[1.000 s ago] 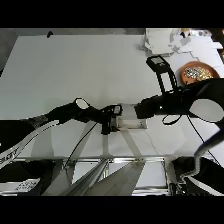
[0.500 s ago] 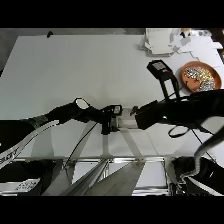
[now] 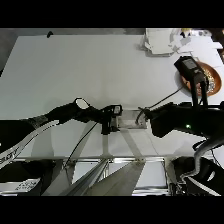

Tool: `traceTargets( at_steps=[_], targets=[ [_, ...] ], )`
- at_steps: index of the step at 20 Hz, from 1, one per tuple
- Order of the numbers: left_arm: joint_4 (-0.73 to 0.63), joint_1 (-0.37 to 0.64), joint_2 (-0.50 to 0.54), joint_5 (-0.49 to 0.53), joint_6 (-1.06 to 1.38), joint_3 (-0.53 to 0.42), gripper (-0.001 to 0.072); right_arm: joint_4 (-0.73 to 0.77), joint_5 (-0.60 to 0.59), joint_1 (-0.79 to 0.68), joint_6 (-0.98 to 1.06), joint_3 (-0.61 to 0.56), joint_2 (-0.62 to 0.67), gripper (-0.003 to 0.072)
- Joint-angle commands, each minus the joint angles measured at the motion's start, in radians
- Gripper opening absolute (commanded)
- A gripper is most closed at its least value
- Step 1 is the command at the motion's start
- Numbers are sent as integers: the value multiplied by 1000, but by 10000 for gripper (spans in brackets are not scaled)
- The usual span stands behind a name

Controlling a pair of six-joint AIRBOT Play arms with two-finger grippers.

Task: Fold the box and place the chain.

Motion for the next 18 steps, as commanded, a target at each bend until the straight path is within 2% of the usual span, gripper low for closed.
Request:
traceTargets(
  at_steps=[1, 4, 6, 8, 11, 15, 18],
  targets=[
    [0, 0, 0, 0, 0, 0, 208, -135, -56, 1, 76, 0, 62, 18],
    [0, 0, 0, 0, 0, 0, 208, -178, -22, 1, 87, 0, 120, 18],
    [0, 0, 0, 0, 0, 0, 208, -179, 80, 1, 77, 0, 129, 18],
    [0, 0, 0, 0, 0, 0, 208, -289, 177, 1, 121, 0, 150, 18],
    [0, 0, 0, 0, 0, 0, 208, -443, 243, 0, 227, 0, 206, 18],
    [0, 0, 0, 0, 0, 0, 208, -367, 269, 0, 211, -8, 219, 18],
    [0, 0, 0, 0, 0, 0, 208, -264, 164, 0, 198, -96, 219, 18]
  ],
)
